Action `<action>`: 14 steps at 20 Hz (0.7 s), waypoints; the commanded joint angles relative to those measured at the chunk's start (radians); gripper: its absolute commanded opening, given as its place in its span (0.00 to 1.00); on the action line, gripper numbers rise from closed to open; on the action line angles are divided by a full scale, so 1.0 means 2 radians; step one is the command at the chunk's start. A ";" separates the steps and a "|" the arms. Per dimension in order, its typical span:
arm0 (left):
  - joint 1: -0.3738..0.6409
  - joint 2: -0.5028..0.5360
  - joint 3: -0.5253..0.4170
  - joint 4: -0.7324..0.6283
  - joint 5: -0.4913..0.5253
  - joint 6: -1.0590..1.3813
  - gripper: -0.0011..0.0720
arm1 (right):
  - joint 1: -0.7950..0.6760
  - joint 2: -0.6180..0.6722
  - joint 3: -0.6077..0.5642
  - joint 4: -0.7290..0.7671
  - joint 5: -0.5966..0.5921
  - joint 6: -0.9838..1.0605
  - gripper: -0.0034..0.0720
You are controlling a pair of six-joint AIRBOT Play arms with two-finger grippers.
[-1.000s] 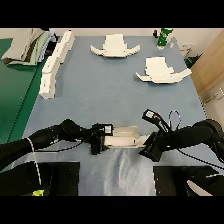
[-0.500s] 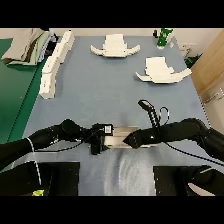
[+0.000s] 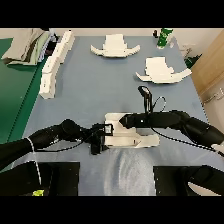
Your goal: Fold the box.
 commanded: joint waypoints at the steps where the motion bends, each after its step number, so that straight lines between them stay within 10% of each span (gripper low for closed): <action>1: 0.000 0.000 0.000 0.000 0.000 0.000 0.65 | 0.002 -0.057 0.002 -0.005 0.016 0.000 0.30; 14: 0.000 0.000 0.000 0.000 0.000 0.000 0.65 | 0.010 -0.089 0.002 -0.005 0.013 -0.014 0.30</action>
